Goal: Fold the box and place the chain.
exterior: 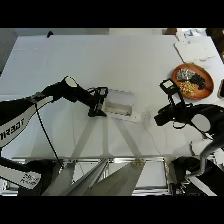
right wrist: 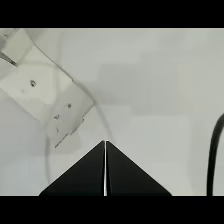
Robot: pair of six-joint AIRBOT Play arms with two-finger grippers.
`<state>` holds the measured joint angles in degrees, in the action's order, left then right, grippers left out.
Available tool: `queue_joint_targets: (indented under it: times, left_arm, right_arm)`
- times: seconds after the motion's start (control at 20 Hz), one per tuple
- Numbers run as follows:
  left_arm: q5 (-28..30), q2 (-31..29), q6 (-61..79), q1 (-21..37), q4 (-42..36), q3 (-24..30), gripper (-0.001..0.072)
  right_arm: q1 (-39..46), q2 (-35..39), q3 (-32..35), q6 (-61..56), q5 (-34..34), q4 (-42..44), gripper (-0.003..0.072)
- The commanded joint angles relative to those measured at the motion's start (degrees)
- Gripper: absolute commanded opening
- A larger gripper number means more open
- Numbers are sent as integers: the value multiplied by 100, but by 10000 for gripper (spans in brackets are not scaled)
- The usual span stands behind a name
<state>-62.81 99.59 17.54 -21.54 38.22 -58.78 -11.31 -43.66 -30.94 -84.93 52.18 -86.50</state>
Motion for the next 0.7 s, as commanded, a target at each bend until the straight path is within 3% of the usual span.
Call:
queue_joint_targets:
  times: [0.0, 0.1, 0.3, 0.65]
  left_arm:
    - [0, -2, 0, 0, 0, -4, 92]
    - [0, -2, 0, 0, 0, -4, 92]
    - [0, -2, 0, 0, 0, -4, 92]
    - [0, -2, 0, 0, 0, -4, 92]
  right_arm:
    - [-4, -337, 442, -1429, -553, 269, 7]
    - [-4, -579, 507, -1320, -909, 883, 6]
    - [-2, -1215, 507, -1134, -1167, 1318, 5]
    - [192, -1569, 505, 634, -1585, 3193, 5]
